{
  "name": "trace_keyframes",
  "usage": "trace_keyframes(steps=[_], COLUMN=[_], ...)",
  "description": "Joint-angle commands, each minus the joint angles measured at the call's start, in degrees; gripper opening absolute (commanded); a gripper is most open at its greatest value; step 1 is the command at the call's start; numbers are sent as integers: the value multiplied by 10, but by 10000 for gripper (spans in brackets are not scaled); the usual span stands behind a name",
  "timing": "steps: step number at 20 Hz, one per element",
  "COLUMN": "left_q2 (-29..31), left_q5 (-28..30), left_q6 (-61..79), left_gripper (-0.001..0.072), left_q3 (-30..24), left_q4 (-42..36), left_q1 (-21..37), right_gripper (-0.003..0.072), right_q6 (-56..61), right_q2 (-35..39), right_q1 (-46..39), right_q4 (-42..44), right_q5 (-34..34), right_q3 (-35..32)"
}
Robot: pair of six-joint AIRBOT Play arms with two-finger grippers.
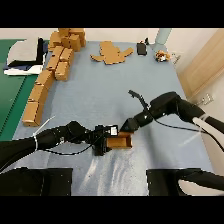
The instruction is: Fold the box.
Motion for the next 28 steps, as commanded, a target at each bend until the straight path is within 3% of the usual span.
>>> trace_keyframes(steps=[1,7,15,23,24,26,28], left_q2=[0,0,0,0,0,0,0], left_q5=[0,0,0,0,0,0,0], left_q6=[0,0,0,0,0,0,0], left_gripper=[515,515,515,516,515,515,515], left_q3=[0,0,0,0,0,0,0], left_q4=[0,0,0,0,0,0,0], left_q1=[0,0,0,0,0,0,0], right_gripper=[5,5,4,10,85,363,391], right_q6=[-8,46,79,87,87,87,87], right_q2=[82,155,238,343,342,343,342], right_q1=[39,132,258,398,403,405,406], right_q4=[-59,-188,-373,-538,-546,-543,-544], right_q5=[58,163,305,408,408,407,399], right_q3=[-65,-112,-125,-213,-219,-219,-219])
